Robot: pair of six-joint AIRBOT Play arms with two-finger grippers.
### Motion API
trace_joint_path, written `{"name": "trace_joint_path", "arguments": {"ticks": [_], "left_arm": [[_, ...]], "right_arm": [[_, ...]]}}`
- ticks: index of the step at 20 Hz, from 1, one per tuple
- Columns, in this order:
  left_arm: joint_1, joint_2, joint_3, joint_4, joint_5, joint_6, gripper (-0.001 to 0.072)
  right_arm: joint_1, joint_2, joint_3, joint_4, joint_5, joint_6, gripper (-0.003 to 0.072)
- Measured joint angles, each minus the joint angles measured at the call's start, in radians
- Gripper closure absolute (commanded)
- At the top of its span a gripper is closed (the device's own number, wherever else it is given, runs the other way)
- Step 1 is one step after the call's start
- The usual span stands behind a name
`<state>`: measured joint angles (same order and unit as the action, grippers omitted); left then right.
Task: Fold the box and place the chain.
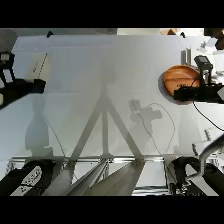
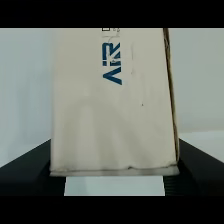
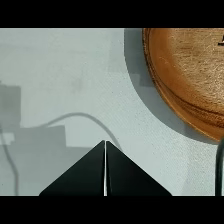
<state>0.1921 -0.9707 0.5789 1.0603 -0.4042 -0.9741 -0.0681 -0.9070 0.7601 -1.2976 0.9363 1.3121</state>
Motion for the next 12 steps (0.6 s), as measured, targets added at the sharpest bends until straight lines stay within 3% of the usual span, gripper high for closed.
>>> {"name": "trace_joint_path", "arguments": {"ticks": [4,7,8,10,11,12], "left_arm": [[0.010,-0.058,-0.128,0.001,0.104,-0.013,0.0666],[0.012,-0.122,-0.167,0.010,0.133,-0.014,0.0651],[0.013,-0.140,-0.172,0.010,0.141,-0.015,0.0541],[0.013,-0.171,-0.180,0.014,0.146,-0.017,0.0182],[0.013,-0.179,-0.182,0.017,0.147,-0.017,0.0072],[0.013,-0.185,-0.184,0.027,0.149,-0.014,0.0069]], "right_arm": [[0.000,0.000,0.000,0.000,-0.001,0.000,0.0674],[0.000,0.000,0.000,0.000,-0.002,0.000,0.0674],[0.000,0.000,0.000,0.000,-0.002,0.000,0.0674],[0.000,0.000,0.000,0.000,-0.002,0.000,0.0674],[0.000,0.000,0.000,0.000,-0.002,0.000,0.0674],[0.000,0.000,0.000,0.000,-0.003,0.000,0.0674]]}}
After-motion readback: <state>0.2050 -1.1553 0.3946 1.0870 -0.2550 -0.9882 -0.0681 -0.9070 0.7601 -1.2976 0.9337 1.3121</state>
